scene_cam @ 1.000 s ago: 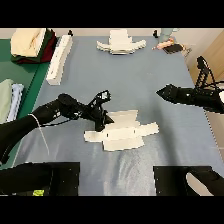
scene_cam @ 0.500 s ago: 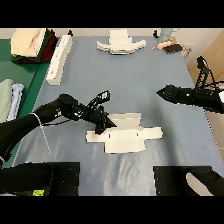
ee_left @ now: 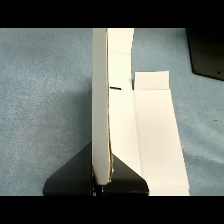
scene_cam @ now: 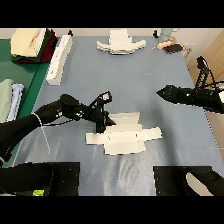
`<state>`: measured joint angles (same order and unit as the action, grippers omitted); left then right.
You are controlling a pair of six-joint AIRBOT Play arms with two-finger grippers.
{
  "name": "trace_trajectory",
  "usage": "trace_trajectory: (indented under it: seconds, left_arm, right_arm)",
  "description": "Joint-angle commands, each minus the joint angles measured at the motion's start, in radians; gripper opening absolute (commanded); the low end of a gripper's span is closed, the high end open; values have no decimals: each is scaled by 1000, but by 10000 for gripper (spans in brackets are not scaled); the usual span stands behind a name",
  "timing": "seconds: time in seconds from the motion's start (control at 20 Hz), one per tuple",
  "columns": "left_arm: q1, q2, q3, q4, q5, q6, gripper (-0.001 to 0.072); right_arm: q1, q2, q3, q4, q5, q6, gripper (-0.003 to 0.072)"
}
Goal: Fold the box.
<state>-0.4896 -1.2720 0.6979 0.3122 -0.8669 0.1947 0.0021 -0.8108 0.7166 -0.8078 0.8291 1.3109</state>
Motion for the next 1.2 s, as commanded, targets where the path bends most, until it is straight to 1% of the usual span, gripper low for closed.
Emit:
trace_trajectory:
  seconds: [0.0,0.1,0.25,0.6,0.9,0.95,1.0,1.15]
  left_arm:
    - [-22,0,2,36,17,-6,13]
    - [-58,0,1,55,9,-9,13]
    - [-103,0,1,48,16,-10,13]
    - [-101,3,2,43,47,-12,14]
    - [-101,2,1,41,48,-11,15]
    - [-101,2,1,41,48,-11,15]
    - [-101,2,1,41,48,-11,15]
    - [-101,2,1,40,44,-12,15]
  right_arm:
    - [0,0,1,0,0,-2,224]
    - [0,-1,1,0,0,-2,224]
    - [0,0,1,-2,0,-2,224]
    - [0,-1,1,-9,5,-2,224]
    - [0,0,1,-19,11,-2,224]
    - [0,0,1,-20,29,-4,151]
    - [0,0,1,-26,55,-13,3]
    - [0,2,1,-73,181,9,2]
